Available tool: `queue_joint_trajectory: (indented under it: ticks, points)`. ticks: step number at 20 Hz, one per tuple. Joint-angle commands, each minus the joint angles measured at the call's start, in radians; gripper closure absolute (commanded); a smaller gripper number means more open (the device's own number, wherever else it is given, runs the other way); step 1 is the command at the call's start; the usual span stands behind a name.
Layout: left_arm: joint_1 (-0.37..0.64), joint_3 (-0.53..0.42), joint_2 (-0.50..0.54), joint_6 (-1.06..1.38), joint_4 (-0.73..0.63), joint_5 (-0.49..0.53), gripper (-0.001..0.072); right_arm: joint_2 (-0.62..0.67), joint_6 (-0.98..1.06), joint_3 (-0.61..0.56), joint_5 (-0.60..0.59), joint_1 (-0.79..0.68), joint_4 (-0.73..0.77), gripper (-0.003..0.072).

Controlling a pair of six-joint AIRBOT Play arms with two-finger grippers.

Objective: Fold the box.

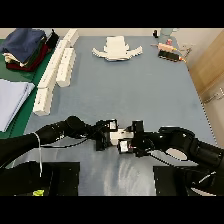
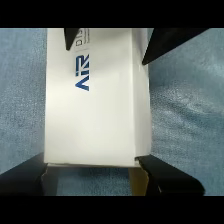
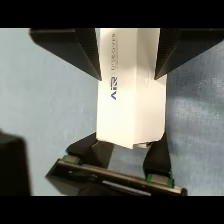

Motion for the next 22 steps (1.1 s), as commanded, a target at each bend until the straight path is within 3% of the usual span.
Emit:
queue_joint_trajectory:
  ticks: [1, 10, 12, 14, 16, 22]
  points:
    - [0.000, 0.000, 0.000, 0.002, 0.001, -0.003, 0.0308, 0.045, 0.008, 0.001, -0.017, 0.003, -0.027, 0.0145]
    - [0.000, 0.001, 0.000, 0.002, 0.001, -0.003, 0.0308, 0.028, 0.007, 0.001, -0.039, 0.002, -0.055, 0.0170]
    - [0.000, 0.000, 0.000, 0.002, 0.001, -0.003, 0.0308, -0.002, 0.007, 0.001, -0.039, 0.002, -0.062, 0.0345]
    - [0.000, 0.000, 0.000, 0.002, 0.001, -0.003, 0.0308, -0.021, 0.007, 0.001, -0.039, 0.003, -0.062, 0.0346]
    - [0.000, 0.000, 0.000, 0.002, 0.001, -0.003, 0.0308, -0.026, 0.007, 0.001, -0.039, 0.003, -0.060, 0.0473]
    - [0.000, 0.001, 0.000, 0.002, 0.001, -0.003, 0.0308, -0.024, 0.006, 0.001, -0.038, 0.006, -0.011, 0.0448]
